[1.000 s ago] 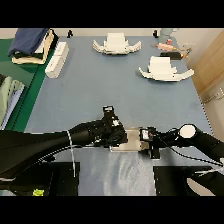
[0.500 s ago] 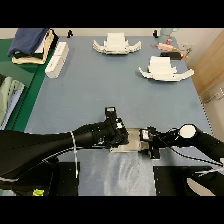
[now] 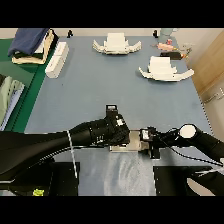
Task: Fold the box.
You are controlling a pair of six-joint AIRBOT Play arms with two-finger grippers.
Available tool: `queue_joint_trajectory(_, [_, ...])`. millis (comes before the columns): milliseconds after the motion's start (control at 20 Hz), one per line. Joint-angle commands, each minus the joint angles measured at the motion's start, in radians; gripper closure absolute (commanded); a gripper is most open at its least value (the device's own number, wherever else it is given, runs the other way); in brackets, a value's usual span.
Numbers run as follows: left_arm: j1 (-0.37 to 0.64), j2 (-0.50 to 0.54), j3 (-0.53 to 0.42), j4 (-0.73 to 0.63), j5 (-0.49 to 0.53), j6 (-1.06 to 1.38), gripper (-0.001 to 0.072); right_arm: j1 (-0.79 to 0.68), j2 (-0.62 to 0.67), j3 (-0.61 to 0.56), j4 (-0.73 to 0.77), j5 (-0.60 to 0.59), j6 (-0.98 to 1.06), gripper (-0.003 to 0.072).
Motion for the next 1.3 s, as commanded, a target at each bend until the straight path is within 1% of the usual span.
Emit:
queue_joint_trajectory(0, [0.001, 0.044, 0.05, 0.005, -0.114, 0.052, 0.0089, 0.0, 0.0, 0.001, 0.001, 0.001, 0.0, 0.0175])
queue_joint_trajectory(100, [0.002, 0.083, 0.067, 0.027, -0.216, 0.07, 0.009, 0.0, 0.0, 0.001, 0.001, 0.001, 0.0, 0.0174])
queue_joint_trajectory(150, [0.002, 0.105, 0.071, 0.037, -0.27, 0.093, 0.0171, 0.0, 0.001, 0.001, 0.001, 0.001, 0.0, 0.0174])
queue_joint_trajectory(250, [0.002, 0.14, 0.071, 0.042, -0.367, 0.188, 0.0669, 0.0, 0.0, 0.001, 0.001, 0.001, 0.0, 0.0174])
queue_joint_trajectory(300, [0.002, 0.152, 0.07, 0.049, -0.411, 0.267, 0.0693, 0.0, 0.0, 0.001, 0.001, 0.001, 0.0, 0.0174])
queue_joint_trajectory(400, [0.003, 0.159, 0.07, 0.067, -0.478, 0.351, 0.0693, 0.0, 0.0, 0.001, 0.001, 0.001, 0.0, 0.0174])
queue_joint_trajectory(450, [0.005, 0.159, 0.068, 0.075, -0.482, 0.403, 0.0694, 0.0, 0.0, 0.001, 0.001, 0.001, 0.0, 0.0174])
queue_joint_trajectory(550, [0.027, 0.159, 0.048, 0.058, -0.455, 0.512, 0.0694, 0.0, 0.0, 0.001, 0.001, 0.001, 0.0, 0.0174])
queue_joint_trajectory(650, [0.053, 0.176, -0.004, -0.003, -0.388, 0.642, 0.0694, 0.0, 0.001, 0.001, 0.001, 0.001, 0.0, 0.0174])
queue_joint_trajectory(750, [0.133, 0.251, -0.101, -0.207, -0.254, 0.838, 0.0695, 0.0, 0.0, 0.001, 0.001, 0.001, 0.0, 0.0174])
queue_joint_trajectory(800, [0.19, 0.307, -0.17, -0.298, -0.19, 0.99, 0.0695, 0.0, 0.0, 0.001, 0.001, 0.001, 0.0, 0.0174])
queue_joint_trajectory(850, [0.245, 0.366, -0.235, -0.351, -0.132, 1.133, 0.0695, 0.0, 0.0, 0.001, 0.001, 0.001, 0.0, 0.0174])
queue_joint_trajectory(950, [0.352, 0.492, -0.353, -0.398, -0.025, 1.401, 0.0694, 0.0, 0.0, 0.001, 0.001, 0.001, 0.0, 0.0174])
queue_joint_trajectory(1050, [0.446, 0.592, -0.435, -0.428, 0.052, 1.677, 0.0691, 0.0, 0.001, 0.001, 0.001, 0.001, 0.0, 0.0174])
queue_joint_trajectory(1100, [0.48, 0.625, -0.467, -0.446, 0.103, 1.799, 0.0636, 0.0, 0.0, 0.001, 0.001, 0.001, 0.0, 0.0174])
queue_joint_trajectory(1150, [0.497, 0.639, -0.491, -0.452, 0.157, 1.893, 0.0248, 0.0, 0.0, 0.001, 0.001, 0.001, 0.0, 0.0174])
queue_joint_trajectory(1200, [0.511, 0.64, -0.517, -0.467, 0.229, 1.941, 0.0015, 0.0, 0.001, 0.001, 0.001, 0.001, 0.0, 0.0174])
queue_joint_trajectory(1250, [0.518, 0.636, -0.541, -0.487, 0.293, 1.99, 0.001, 0.0, 0.001, 0.001, 0.001, 0.001, 0.0, 0.0174])
